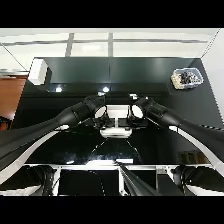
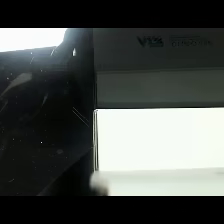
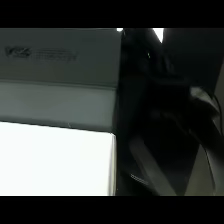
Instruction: Fold the box and place the chain.
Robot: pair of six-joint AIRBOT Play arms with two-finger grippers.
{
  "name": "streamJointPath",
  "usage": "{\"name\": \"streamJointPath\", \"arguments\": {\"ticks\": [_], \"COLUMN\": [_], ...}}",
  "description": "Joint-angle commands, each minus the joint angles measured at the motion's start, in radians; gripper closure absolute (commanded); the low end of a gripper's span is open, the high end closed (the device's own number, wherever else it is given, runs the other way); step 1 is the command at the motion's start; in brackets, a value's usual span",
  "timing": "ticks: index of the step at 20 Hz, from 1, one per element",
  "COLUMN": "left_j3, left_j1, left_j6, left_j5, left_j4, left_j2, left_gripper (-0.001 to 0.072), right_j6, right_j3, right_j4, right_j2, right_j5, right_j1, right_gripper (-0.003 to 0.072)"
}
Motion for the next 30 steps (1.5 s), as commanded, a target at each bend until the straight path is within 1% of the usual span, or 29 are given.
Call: {"name": "streamJointPath", "arguments": {"ticks": [1,2,3,6,7,8,9,12,15,16,17,18,20,21,22,23,24,25,27,29,30], "left_j3": [0.001,0.001,0.001,0.001,0.001,0.001,0.001,0.001,0.001,0.001,0.001,0.001,0.001,0.001,0.001,0.001,0.001,0.001,0.001,0.001,0.001], "left_j1": [0.000,0.001,0.000,0.000,0.000,0.000,0.000,0.000,0.000,0.000,0.001,0.000,0.000,0.000,0.000,0.000,0.000,0.000,0.000,0.000,0.000], "left_j6": [-0.001,-0.001,-0.001,-0.001,-0.001,-0.001,-0.001,-0.001,-0.001,-0.001,-0.001,-0.001,-0.001,-0.001,-0.001,-0.001,-0.001,-0.001,-0.001,-0.001,-0.001], "left_j5": [-0.002,-0.002,-0.002,-0.002,-0.002,-0.002,-0.003,-0.002,-0.002,-0.001,0.000,0.001,0.001,0.001,0.002,0.002,0.001,0.001,0.002,0.002,0.002], "left_j4": [-0.002,-0.002,-0.002,-0.002,-0.002,-0.002,-0.002,-0.002,-0.002,-0.002,-0.002,-0.002,-0.002,-0.002,-0.002,-0.002,-0.002,-0.002,-0.002,-0.002,-0.002], "left_j2": [0.000,0.000,0.000,0.000,0.000,0.000,0.000,0.000,0.000,0.000,0.000,0.000,0.000,0.000,0.000,0.000,0.000,0.000,0.000,0.000,0.000], "left_gripper": [0.0684,0.0684,0.0683,0.0683,0.0683,0.0683,0.0684,0.0684,0.0684,0.0684,0.0684,0.0684,0.0684,0.0683,0.0683,0.0684,0.0684,0.0684,0.0683,0.0684,0.0683], "right_j6": [0.008,0.010,0.010,0.010,0.010,0.009,0.003,-0.079,-0.137,-0.137,-0.131,-0.117,-0.025,-0.008,0.000,0.010,0.046,0.051,0.042,-0.007,-0.055], "right_j3": [0.001,0.001,0.001,0.001,0.001,0.002,0.001,0.001,0.001,0.001,0.001,0.000,-0.018,-0.042,-0.084,-0.126,-0.165,-0.186,-0.183,-0.137,-0.086], "right_j4": [0.011,0.010,0.010,0.007,0.007,0.007,0.004,-0.034,-0.060,-0.129,-0.233,-0.391,-0.766,-0.881,-0.926,-0.909,-0.866,-0.795,-0.624,-0.463,-0.397], "right_j2": [0.000,0.000,0.000,0.000,0.002,0.006,0.018,0.100,0.283,0.356,0.416,0.466,0.501,0.497,0.496,0.493,0.482,0.463,0.397,0.320,0.265], "right_j5": [0.009,0.011,0.011,0.010,0.011,0.011,0.014,0.062,0.060,0.057,0.061,0.079,0.144,0.133,0.063,-0.025,-0.118,-0.192,-0.333,-0.450,-0.463], "right_j1": [0.000,0.001,0.001,0.000,0.000,-0.002,-0.002,-0.002,-0.002,-0.002,-0.002,-0.002,-0.013,-0.048,-0.115,-0.200,-0.304,-0.402,-0.592,-0.739,-0.791], "right_gripper": [0.0423,0.0520,0.0671,0.0672,0.0655,0.0439,0.0312,0.0313,0.0312,0.0313,0.0312,0.0312,0.0312,0.0312,0.0311,0.0270,-0.0030,-0.0026,-0.0026,-0.0026,-0.0025]}}
